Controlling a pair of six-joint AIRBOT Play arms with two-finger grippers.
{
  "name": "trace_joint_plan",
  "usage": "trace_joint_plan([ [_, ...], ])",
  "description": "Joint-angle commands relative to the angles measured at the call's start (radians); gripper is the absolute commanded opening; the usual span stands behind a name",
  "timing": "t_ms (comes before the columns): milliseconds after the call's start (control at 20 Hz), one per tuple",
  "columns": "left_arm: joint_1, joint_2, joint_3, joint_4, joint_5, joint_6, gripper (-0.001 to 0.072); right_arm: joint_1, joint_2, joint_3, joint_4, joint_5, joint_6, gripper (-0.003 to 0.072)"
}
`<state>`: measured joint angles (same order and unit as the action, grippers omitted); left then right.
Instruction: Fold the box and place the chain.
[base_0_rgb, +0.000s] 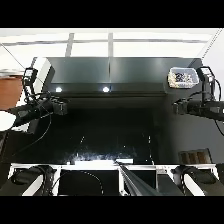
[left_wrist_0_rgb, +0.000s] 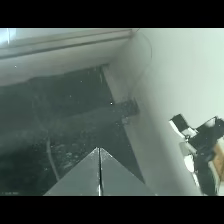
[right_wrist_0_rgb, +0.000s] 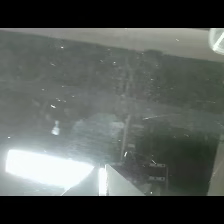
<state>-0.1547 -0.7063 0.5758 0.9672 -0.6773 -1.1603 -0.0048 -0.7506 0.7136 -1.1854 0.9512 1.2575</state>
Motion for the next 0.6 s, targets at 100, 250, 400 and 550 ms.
trace_joint_plan([
  [100, -0.037, 0.011, -0.023, 0.020, 0.099, -0.015, 0.0032, 0.005, 0.001, -0.005, -0.022, -0.011, 0.002, 0.0049],
  [250, -0.037, 0.011, -0.023, 0.020, 0.101, -0.015, 0.0032, 0.005, 0.001, -0.005, -0.022, -0.011, 0.002, 0.0049],
  [400, -0.037, 0.011, -0.023, 0.020, 0.101, -0.015, 0.0033, 0.005, 0.001, -0.005, -0.022, -0.011, 0.002, 0.0049],
  [550, -0.037, 0.011, -0.023, 0.020, 0.101, -0.015, 0.0032, 0.005, 0.001, -0.004, -0.022, -0.011, 0.002, 0.0049],
])
